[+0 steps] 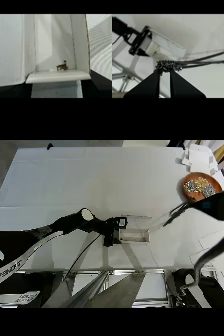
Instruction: Fold the box and place the chain.
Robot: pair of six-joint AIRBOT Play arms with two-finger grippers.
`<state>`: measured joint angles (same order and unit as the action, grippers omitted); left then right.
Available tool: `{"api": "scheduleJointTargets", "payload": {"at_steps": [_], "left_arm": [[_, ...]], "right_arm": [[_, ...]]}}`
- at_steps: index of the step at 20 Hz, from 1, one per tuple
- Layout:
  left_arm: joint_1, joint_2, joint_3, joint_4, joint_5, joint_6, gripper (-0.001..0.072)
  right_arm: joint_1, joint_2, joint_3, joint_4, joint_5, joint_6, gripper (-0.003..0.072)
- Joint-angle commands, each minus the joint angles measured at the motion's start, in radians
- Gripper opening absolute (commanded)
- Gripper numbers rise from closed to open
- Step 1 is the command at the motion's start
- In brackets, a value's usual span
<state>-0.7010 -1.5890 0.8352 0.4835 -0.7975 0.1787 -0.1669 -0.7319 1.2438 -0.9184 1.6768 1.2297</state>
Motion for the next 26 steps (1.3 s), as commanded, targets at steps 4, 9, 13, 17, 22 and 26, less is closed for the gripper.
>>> {"api": "scheduleJointTargets", "payload": {"at_steps": [4, 9, 13, 17, 22, 26], "left_arm": [[0.001, 0.001, 0.000, 0.000, 0.000, 0.000, 0.0069], [0.001, 0.001, 0.000, 0.000, 0.000, 0.000, 0.0069], [0.001, 0.001, 0.000, 0.000, 0.000, 0.000, 0.0069], [0.001, 0.001, 0.000, 0.000, 0.000, 0.000, 0.0069], [0.001, 0.001, 0.000, 0.000, 0.000, 0.000, 0.0069], [0.001, 0.001, 0.000, 0.000, 0.000, 0.000, 0.0069]], "right_arm": [[0.184, 0.009, -0.097, -0.005, -0.039, 0.004, 0.0010], [0.229, 0.009, -0.197, 0.000, -0.106, 0.004, 0.0010], [0.312, 0.009, -0.310, 0.000, -0.243, 0.003, 0.0010], [0.418, 0.009, -0.425, -0.002, -0.440, 0.003, 0.0010], [0.491, 0.005, -0.541, -0.003, -0.616, 0.000, 0.0011], [0.518, -0.040, -0.613, -0.006, -0.650, -0.006, 0.0011]]}}
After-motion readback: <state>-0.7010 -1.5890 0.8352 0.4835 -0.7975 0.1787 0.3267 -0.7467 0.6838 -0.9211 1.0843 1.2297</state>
